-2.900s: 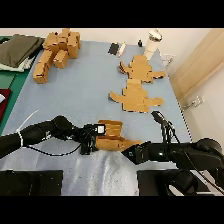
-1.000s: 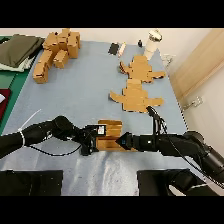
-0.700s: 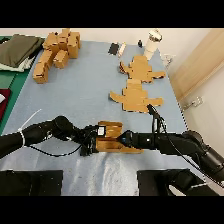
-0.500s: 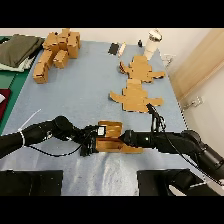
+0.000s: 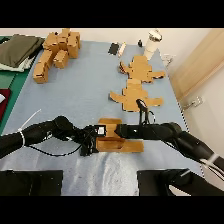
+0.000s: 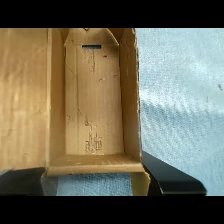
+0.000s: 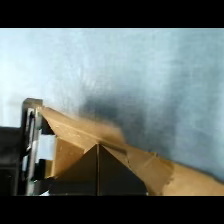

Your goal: Fold the box.

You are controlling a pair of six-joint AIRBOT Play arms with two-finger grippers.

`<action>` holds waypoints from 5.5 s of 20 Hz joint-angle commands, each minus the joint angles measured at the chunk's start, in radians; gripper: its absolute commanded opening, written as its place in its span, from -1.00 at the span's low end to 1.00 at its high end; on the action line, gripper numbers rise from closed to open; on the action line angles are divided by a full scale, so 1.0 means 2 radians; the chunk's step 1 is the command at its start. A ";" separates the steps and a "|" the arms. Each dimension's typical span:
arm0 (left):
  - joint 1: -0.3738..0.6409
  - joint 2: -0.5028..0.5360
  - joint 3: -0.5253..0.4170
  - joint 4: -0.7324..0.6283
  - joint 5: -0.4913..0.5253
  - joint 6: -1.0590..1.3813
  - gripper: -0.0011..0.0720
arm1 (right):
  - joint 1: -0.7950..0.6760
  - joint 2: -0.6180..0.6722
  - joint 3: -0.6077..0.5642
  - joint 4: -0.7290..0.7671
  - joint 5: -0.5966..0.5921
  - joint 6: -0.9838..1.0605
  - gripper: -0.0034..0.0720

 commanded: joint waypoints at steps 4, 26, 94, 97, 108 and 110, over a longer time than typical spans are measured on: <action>0.000 0.000 0.000 0.000 0.013 -0.013 0.69 | 0.002 -0.121 0.034 -0.001 -0.006 -0.077 -0.90; 0.000 0.000 0.000 0.000 0.016 -0.013 0.69 | 0.026 0.114 0.016 -0.219 -0.321 -0.246 0.59; 0.000 0.000 0.000 0.000 0.016 -0.013 0.69 | -0.246 0.024 -0.014 -0.117 -0.262 -0.134 -0.90; 0.000 0.000 0.000 0.000 0.016 -0.013 0.69 | -0.247 0.002 -0.022 -0.112 -0.262 -0.166 -0.90; 0.000 0.000 0.000 0.000 0.016 -0.013 0.69 | -0.241 0.026 -0.030 -0.029 -0.302 -0.229 -0.90; 0.000 0.000 0.000 0.000 0.016 -0.013 0.69 | -0.241 0.012 -0.050 -0.012 -0.283 -0.239 -0.90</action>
